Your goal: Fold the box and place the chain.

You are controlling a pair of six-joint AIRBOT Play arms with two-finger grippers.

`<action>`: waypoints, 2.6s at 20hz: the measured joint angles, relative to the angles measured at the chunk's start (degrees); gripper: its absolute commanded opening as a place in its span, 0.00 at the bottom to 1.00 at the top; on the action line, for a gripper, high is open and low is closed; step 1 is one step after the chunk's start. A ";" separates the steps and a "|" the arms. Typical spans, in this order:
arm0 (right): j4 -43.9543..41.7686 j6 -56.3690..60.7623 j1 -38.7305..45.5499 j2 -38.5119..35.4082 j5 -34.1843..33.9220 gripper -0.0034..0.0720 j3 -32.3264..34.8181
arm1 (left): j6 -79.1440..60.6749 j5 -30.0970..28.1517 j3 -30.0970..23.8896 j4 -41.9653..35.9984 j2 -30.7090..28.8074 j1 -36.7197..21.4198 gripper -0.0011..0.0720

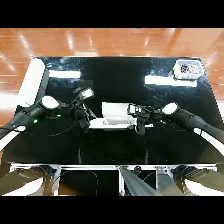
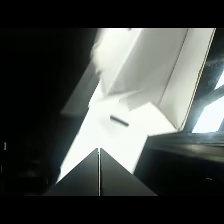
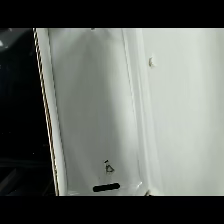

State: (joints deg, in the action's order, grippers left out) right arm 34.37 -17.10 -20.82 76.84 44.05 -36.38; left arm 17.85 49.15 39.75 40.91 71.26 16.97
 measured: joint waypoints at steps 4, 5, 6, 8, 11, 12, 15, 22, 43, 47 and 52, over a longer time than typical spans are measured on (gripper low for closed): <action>0.00 0.00 0.00 0.00 0.00 0.68 0.00 | 18.34 5.20 -0.17 5.84 -1.18 -5.81 0.04; 0.00 0.00 0.00 0.00 0.02 0.68 0.00 | 25.22 7.02 -0.24 7.39 -1.14 -7.80 0.04; 0.00 0.00 0.00 0.00 0.00 0.68 0.00 | 30.64 7.91 -0.31 9.03 -1.01 -9.75 0.04; 0.00 0.00 0.00 0.00 0.00 0.68 0.00 | 38.25 10.99 -0.37 11.19 -0.87 -14.23 0.04; 0.00 0.00 0.00 0.00 0.00 0.68 0.00 | 43.93 13.53 -0.42 12.41 -0.76 -20.02 0.04; 0.00 0.00 0.00 0.00 0.02 0.68 0.00 | 45.00 14.29 -0.42 12.52 -0.76 -21.42 0.04; 0.00 0.00 0.00 0.00 0.02 0.68 0.00 | 47.17 15.21 -0.46 12.59 -0.17 -23.08 0.04; -0.02 -0.02 0.00 0.00 0.02 0.68 0.00 | 49.86 13.20 -0.94 5.73 4.79 -18.27 0.04; -0.02 -0.02 0.00 0.00 0.00 0.68 0.00 | 40.17 13.09 -0.74 -14.56 9.29 -7.30 0.88; 0.00 -0.02 0.00 0.00 0.00 0.68 0.00 | 39.95 14.19 -0.15 -15.74 9.25 -6.86 0.88; 0.00 -0.02 0.00 0.00 0.00 0.68 0.00 | 42.07 12.63 1.86 -16.13 8.26 -3.89 0.88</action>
State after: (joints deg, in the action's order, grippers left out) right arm 34.37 -17.12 -20.82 76.84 44.05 -36.38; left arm 59.92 61.78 41.60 24.77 79.53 13.08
